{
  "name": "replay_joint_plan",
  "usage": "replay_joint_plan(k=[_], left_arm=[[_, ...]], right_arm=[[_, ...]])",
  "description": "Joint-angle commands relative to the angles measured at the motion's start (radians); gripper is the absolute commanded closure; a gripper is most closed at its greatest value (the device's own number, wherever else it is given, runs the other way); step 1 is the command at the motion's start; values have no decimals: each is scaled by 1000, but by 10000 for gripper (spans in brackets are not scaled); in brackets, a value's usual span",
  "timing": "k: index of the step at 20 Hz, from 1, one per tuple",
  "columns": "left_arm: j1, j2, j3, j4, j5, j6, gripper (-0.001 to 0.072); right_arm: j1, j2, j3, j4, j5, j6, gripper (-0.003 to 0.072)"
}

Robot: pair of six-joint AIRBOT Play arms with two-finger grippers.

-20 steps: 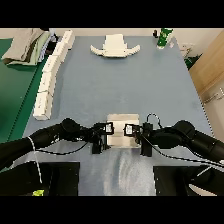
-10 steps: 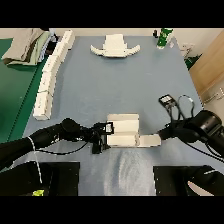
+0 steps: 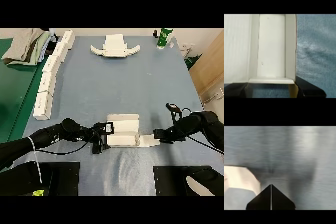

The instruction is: Fold the box.

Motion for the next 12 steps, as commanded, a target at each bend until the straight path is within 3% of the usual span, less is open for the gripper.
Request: replay_joint_plan(k=[1,12], left_arm=[[1,0,0,0,0,0,284],[1,0,0,0,0,0,284]], right_arm=[[-22,-13,-11,186,24,-111,684],[-20,-13,-9,341,23,-262,684]])
